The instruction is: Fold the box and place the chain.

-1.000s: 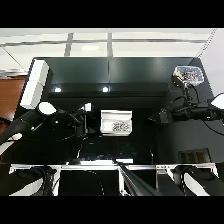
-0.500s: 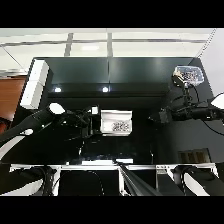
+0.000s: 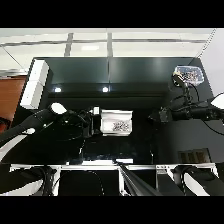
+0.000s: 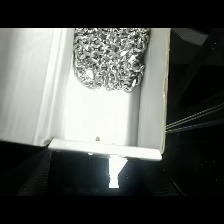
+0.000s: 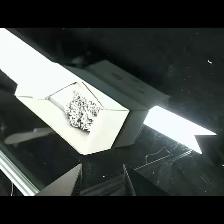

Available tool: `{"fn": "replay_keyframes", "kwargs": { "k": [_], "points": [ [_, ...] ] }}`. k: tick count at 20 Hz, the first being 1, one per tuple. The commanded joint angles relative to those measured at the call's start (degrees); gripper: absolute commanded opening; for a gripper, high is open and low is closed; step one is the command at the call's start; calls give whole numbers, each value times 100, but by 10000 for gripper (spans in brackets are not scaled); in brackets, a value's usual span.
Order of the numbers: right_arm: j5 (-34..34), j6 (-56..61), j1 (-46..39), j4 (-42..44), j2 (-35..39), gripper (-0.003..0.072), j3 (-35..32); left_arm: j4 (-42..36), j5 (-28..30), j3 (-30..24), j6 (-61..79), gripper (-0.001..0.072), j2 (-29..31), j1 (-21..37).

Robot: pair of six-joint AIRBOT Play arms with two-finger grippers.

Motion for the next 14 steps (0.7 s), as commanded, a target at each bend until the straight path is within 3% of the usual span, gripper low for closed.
{"fn": "replay_keyframes", "kwargs": {
  "k": [1,6,7,9,11,12,13,14],
  "points": [
    [-22,-2,0,0,-4,308,4,-4,46,7,188,713,-2,-164],
    [-107,-2,0,0,-4,308,4,0,243,4,170,697,-2,-328],
    [-109,0,2,2,-4,308,4,-2,240,4,170,644,-2,-328],
    [-131,22,90,0,-7,308,0,0,219,4,177,346,-2,-328],
    [-577,302,358,2,-7,313,-59,0,216,4,177,335,-2,-328],
    [-1099,890,573,24,-20,536,-79,-2,219,4,177,336,-2,-328],
    [-1707,1110,890,105,-66,710,-76,0,219,4,177,336,-2,-328],
    [-2376,1113,1200,247,-166,704,-72,0,219,4,177,336,-2,-328]
  ]
}}
